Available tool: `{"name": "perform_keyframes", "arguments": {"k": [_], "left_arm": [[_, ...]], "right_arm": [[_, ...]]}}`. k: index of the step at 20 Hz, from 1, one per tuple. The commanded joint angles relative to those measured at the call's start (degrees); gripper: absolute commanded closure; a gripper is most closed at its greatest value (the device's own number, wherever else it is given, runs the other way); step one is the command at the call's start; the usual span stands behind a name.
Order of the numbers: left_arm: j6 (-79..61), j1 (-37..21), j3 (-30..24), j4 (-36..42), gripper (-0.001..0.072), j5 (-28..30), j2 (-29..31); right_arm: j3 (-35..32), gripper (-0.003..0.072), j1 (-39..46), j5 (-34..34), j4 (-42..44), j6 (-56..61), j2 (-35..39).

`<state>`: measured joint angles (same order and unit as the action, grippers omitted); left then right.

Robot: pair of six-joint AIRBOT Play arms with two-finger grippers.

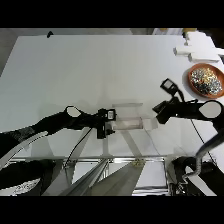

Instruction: Fold the box and place the chain.

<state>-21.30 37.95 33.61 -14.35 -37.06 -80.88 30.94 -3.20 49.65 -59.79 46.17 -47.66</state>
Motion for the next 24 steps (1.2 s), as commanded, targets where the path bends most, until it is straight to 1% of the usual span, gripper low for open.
{"name": "perform_keyframes", "arguments": {"k": [1, 2, 4, 6, 8, 10, 16, 19, 21, 24], "left_arm": [[-0.1, 0.0, 0.0, 0.0, 0.0542, 0.0, 0.0], [-0.1, 0.0, 0.0, 0.0, 0.0542, 0.0, 0.0], [-0.1, 0.0, 0.0, 0.0, 0.0542, 0.0, 0.0], [-0.1, 0.0, 0.0, 0.0, 0.0542, 0.0, 0.0], [-0.1, 0.0, 0.0, 0.0, 0.0542, 0.0, 0.0], [-0.1, 0.0, 0.0, 0.0, 0.0542, 0.0, 0.0], [-0.1, 0.0, 0.0, 0.0, 0.0542, 0.0, 0.0], [-0.1, 0.0, 0.0, 0.0, 0.0542, 0.0, 0.0], [-0.1, 0.0, 0.0, 0.0, 0.0542, 0.0, 0.0], [-0.1, 0.0, 0.0, 0.0, 0.0542, 0.0, 0.0]], "right_arm": [[1.6, 0.0668, 7.4, 1.8, -9.8, 22.9, -2.1], [1.5, 0.0668, 8.8, 4.3, -9.8, 23.0, -4.2], [0.3, 0.0668, 9.2, 6.1, -8.9, 23.0, -8.4], [-1.0, 0.0668, 8.4, 6.8, -5.0, 22.6, -11.9], [-2.6, 0.0668, 6.8, 7.1, 0.5, 19.5, -15.1], [-3.6, 0.0668, 5.3, 7.2, 4.8, 17.2, -16.7], [-4.6, 0.0671, 2.8, 6.6, 6.7, 15.3, -17.2], [-4.9, 0.0671, 2.8, 8.2, 10.0, 13.8, -17.2], [-4.9, 0.0669, 2.8, 9.6, 12.5, 11.9, -15.8], [-4.9, 0.0667, 2.8, 9.8, 12.5, 11.9, -10.7]]}}
